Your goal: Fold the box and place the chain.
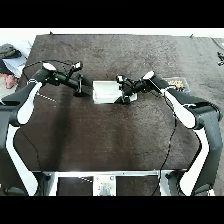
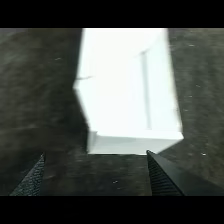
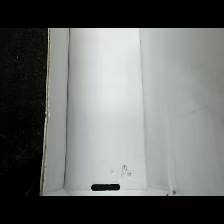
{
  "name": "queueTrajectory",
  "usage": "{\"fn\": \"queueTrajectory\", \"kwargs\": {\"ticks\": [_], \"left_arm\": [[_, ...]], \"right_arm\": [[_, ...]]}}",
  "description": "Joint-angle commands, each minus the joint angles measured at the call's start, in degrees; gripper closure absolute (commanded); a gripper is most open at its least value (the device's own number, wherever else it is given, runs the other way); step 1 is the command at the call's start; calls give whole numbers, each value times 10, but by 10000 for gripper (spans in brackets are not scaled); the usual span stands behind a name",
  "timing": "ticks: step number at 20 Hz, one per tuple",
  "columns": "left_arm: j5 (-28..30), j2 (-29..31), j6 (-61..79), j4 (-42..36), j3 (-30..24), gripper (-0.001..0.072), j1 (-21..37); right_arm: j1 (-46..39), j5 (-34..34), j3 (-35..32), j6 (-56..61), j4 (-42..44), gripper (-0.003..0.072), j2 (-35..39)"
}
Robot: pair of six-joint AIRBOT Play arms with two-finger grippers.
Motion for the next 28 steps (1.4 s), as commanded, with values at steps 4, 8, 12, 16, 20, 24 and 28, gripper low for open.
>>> {"fn": "queueTrajectory", "kwargs": {"ticks": [4, 8, 12, 16, 20, 24, 28], "left_arm": [[7, -8, 42, -21, -55, -11, -4], [15, -8, 51, -59, -66, -11, -4], [14, -8, 51, -56, -66, -11, -12], [19, -8, 52, -53, -66, -11, -24], [27, -10, 84, -50, -66, -11, -25], [65, -12, 86, -53, -73, -11, -33], [74, -14, 86, -54, -76, -11, -33]], "right_arm": [[0, 0, 0, 0, 0, 315, 0], [0, 0, 0, 0, 0, 315, 0], [0, 0, 0, 0, 0, 315, 0], [0, 0, 0, 0, 0, 315, 0], [0, 0, 0, 0, 0, 315, 0], [0, 0, 0, 0, 0, 315, 0], [0, 0, 0, 0, 0, 315, 0]]}}
